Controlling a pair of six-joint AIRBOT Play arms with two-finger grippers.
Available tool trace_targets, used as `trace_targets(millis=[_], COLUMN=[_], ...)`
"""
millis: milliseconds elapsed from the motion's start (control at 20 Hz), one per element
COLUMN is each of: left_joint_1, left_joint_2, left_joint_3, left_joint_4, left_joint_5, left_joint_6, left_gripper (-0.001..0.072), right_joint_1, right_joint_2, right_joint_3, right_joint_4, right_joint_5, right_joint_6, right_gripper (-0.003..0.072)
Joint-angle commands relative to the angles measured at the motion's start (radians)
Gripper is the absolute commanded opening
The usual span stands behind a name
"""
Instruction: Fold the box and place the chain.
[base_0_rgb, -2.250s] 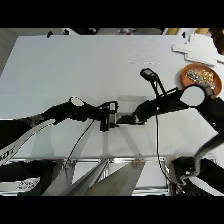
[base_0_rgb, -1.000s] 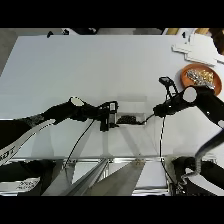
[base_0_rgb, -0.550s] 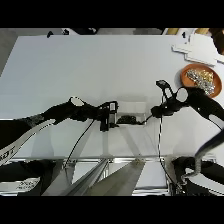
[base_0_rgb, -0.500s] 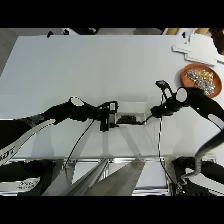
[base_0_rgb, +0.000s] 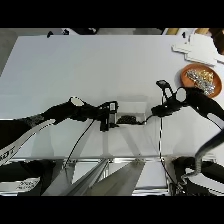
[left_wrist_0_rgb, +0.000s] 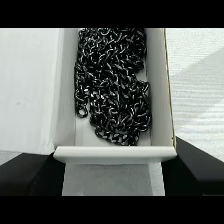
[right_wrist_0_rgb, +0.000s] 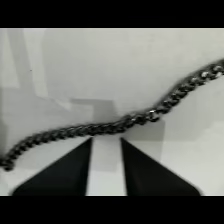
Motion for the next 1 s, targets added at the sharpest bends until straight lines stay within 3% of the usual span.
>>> trace_targets(millis=[0, 850, 950], left_joint_1=[0.000, 0.000, 0.000], left_joint_2=[0.000, 0.000, 0.000], left_joint_3=[0.000, 0.000, 0.000], left_joint_4=[0.000, 0.000, 0.000], left_joint_5=[0.000, 0.000, 0.000], left_joint_6=[0.000, 0.000, 0.000], left_gripper=[0.0083, 0.0083, 0.0083], right_joint_1=[0.000, 0.045, 0.081], right_joint_2=[0.013, -0.001, -0.005], right_joint_3=[0.000, 0.000, 0.000], right_joint_4=[0.018, 0.009, -0.036], right_joint_5=[-0.030, -0.067, -0.063], right_joint_6=[-0.003, 0.019, 0.021], right_gripper=[0.0336, 0.0271, 0.0218])
